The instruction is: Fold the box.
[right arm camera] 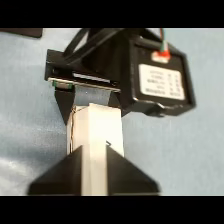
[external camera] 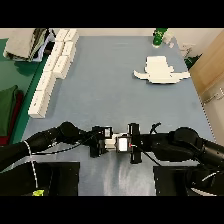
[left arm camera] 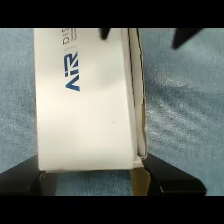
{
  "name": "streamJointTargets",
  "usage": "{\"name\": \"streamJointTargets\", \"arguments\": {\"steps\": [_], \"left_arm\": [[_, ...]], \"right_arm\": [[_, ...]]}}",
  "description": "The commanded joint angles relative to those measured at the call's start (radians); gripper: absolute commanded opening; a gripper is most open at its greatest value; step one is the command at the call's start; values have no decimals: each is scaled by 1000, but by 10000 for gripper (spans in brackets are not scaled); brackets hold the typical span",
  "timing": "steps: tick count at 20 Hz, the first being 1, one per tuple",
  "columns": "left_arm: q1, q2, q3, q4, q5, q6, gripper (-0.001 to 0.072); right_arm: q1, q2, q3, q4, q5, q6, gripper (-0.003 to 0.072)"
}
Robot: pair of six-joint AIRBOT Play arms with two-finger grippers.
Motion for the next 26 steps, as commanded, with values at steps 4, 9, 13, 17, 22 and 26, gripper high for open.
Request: {"name": "streamJointTargets", "arguments": {"steps": [4,9,13,17,22,26], "left_arm": [[0,1,0,0,0,0,603],[0,1,0,0,0,0,603],[0,1,0,0,0,0,603],[0,1,0,0,0,0,603],[0,1,0,0,0,0,603],[0,1,0,0,0,0,603]], "right_arm": [[-3,23,-32,-4,110,389,3],[24,131,-283,231,517,396,3],[69,171,-386,264,623,467,3],[94,132,-389,264,620,475,3],[130,53,-389,264,631,486,3],[146,15,-389,264,631,500,3]]}}
